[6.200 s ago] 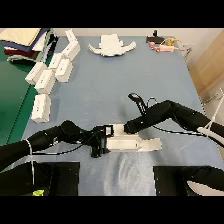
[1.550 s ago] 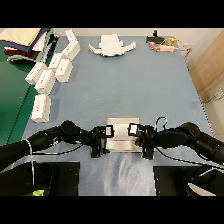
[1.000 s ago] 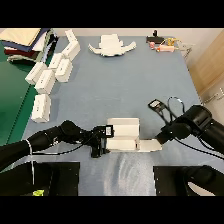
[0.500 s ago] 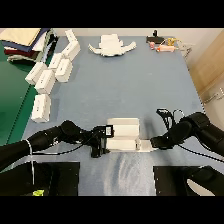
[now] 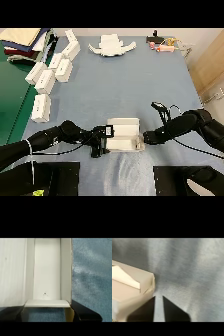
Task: Fold the box.
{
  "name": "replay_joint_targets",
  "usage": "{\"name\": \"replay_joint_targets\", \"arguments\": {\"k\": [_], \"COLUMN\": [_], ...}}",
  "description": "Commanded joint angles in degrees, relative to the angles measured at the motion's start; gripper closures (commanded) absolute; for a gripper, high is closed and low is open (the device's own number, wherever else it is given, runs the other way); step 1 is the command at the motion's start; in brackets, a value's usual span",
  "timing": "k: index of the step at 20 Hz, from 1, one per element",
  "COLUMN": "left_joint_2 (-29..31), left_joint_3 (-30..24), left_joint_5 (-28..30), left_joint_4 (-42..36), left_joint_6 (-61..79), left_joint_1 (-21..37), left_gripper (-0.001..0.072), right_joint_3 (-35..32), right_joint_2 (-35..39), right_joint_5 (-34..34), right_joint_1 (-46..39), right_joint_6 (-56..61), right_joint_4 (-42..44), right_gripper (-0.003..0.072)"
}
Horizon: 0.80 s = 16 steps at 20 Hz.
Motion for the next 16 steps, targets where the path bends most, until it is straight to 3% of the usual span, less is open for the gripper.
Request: {"name": "replay_joint_targets", "arguments": {"k": [1, 3, 5, 6, 13, 16], "left_joint_2": [-0.04, -0.04, -0.04, -0.04, -0.04, -0.04], "left_joint_3": [0.02, 0.02, 0.04, 0.02, 0.04, 0.04], "left_joint_5": [0.0, 0.0, 0.0, 0.0, 0.0, 0.02], "left_joint_4": [0.0, 0.0, 0.0, 0.0, 0.0, 0.0], "left_joint_6": [0.0, 0.0, 0.0, 0.0, 0.0, 0.0], "left_joint_1": [0.02, 0.02, 0.02, 0.02, 0.02, 0.02], "left_gripper": [0.0367, 0.0367, 0.0367, 0.0367, 0.0367, 0.0367], "right_joint_3": [3.06, 3.23, 3.23, 3.23, 2.95, 3.21], "right_joint_2": [0.0, 0.0, 0.0, 0.0, -2.1, -5.9], "right_joint_5": [-2.19, -2.12, -2.1, -2.08, 1.2, 4.13], "right_joint_1": [0.0, 0.0, 0.02, 0.02, 3.61, 8.61], "right_joint_6": [-0.87, -0.87, -0.85, -0.85, -0.07, 4.85], "right_joint_4": [0.94, 0.96, 1.46, 1.99, 4.9, 0.9], "right_gripper": [0.0436, 0.0405, 0.0255, 0.0235, 0.0236, 0.0249]}}
